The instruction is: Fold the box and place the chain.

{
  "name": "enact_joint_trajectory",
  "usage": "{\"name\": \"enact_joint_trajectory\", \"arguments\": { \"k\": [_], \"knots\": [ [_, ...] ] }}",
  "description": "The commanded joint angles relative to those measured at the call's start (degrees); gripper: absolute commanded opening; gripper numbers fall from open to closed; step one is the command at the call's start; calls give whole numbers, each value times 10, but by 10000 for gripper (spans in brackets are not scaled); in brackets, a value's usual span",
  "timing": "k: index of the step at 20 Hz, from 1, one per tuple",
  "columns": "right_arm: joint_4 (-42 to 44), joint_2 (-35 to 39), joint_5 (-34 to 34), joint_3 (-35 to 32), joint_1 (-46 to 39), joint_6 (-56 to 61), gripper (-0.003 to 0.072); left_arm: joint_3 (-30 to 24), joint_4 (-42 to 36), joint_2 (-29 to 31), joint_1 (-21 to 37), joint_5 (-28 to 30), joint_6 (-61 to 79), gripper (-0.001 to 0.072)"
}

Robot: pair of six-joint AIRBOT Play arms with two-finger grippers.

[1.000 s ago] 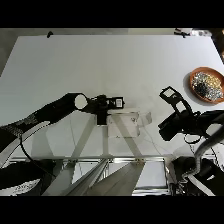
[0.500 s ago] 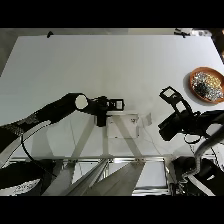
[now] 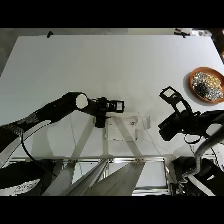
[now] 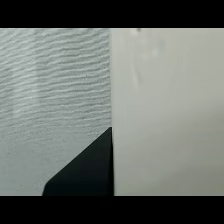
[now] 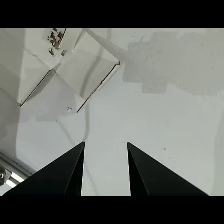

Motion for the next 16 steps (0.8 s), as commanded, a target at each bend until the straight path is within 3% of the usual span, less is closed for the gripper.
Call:
{"name": "enact_joint_trajectory", "arguments": {
  "k": [1,16],
  "knots": [
    [0,0,0,0,0,0,298,3,17,1,1,7,-10,5],
    [0,0,0,0,0,0,298,3,34,1,0,15,-35,7]
  ]
}}
